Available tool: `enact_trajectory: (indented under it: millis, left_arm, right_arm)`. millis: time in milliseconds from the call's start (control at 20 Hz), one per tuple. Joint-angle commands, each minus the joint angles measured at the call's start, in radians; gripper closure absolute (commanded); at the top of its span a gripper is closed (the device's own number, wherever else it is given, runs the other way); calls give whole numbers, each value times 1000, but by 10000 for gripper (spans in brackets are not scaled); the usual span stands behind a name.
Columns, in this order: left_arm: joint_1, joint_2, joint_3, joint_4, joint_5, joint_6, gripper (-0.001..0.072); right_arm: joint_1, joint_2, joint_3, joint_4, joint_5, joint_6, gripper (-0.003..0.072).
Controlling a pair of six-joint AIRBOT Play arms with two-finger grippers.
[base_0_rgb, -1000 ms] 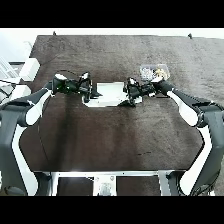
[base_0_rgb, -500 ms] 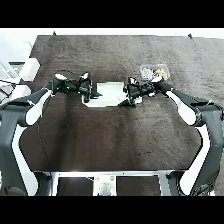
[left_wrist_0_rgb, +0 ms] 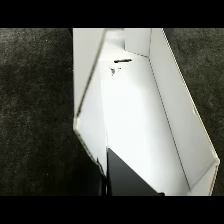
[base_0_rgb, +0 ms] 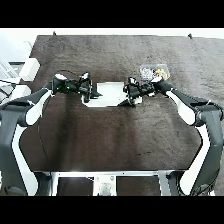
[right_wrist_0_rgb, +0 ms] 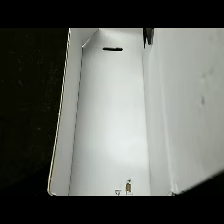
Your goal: Fold the box and place the chain.
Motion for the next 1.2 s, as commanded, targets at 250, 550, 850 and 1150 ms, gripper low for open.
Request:
enact_trajectory:
  millis: [250,550,850,1150]
  left_arm:
    - [0,-1,0,0,0,0,687]
    - [0,0,0,0,0,0,687]
    - [0,0,0,0,0,0,687]
    - [0,0,0,0,0,0,687]
  right_arm:
    - [1,-4,2,-1,-10,-1,157]
    - [2,-9,2,-1,-19,-9,174]
    - [2,-9,1,-1,-17,-8,177]
    - [0,-9,1,0,-17,-8,177]
